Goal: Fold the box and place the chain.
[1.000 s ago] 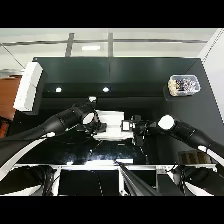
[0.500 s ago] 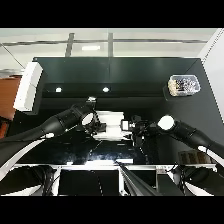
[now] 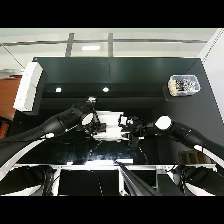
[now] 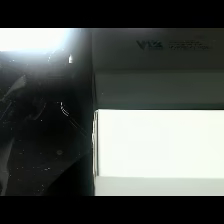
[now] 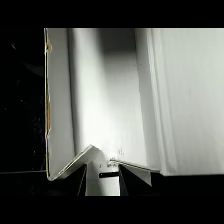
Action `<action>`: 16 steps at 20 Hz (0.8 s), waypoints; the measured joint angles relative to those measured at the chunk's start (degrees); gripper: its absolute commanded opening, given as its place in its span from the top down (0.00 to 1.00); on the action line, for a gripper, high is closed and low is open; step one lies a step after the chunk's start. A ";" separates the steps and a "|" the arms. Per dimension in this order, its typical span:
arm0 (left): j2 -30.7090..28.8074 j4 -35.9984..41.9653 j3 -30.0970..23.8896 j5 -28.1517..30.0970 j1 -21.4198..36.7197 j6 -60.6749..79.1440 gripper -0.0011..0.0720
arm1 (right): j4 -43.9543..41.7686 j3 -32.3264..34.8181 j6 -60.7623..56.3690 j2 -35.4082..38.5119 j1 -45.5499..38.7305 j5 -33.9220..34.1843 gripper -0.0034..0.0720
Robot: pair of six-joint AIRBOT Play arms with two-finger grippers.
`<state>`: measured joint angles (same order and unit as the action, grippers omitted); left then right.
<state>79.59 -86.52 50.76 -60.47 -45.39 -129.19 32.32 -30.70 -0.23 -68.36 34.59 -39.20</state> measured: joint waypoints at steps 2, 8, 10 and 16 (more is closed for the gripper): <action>0.00 0.00 0.00 0.00 0.00 0.02 0.94 | -1.18 0.00 -0.22 -0.61 0.94 1.18 0.64; 0.00 0.09 0.00 -0.04 0.00 0.00 0.94 | -2.45 0.00 -0.44 -1.29 1.88 3.02 0.52; -0.02 0.17 0.00 -0.04 0.00 0.00 0.94 | -2.60 0.00 -0.44 -1.36 1.99 3.32 0.34; 0.00 0.22 0.00 -0.07 0.00 -0.13 0.94 | -1.55 0.00 -3.78 0.15 1.29 4.26 0.92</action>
<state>79.59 -86.30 50.76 -60.53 -45.39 -129.32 30.76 -30.70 -4.01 -68.20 35.88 -34.94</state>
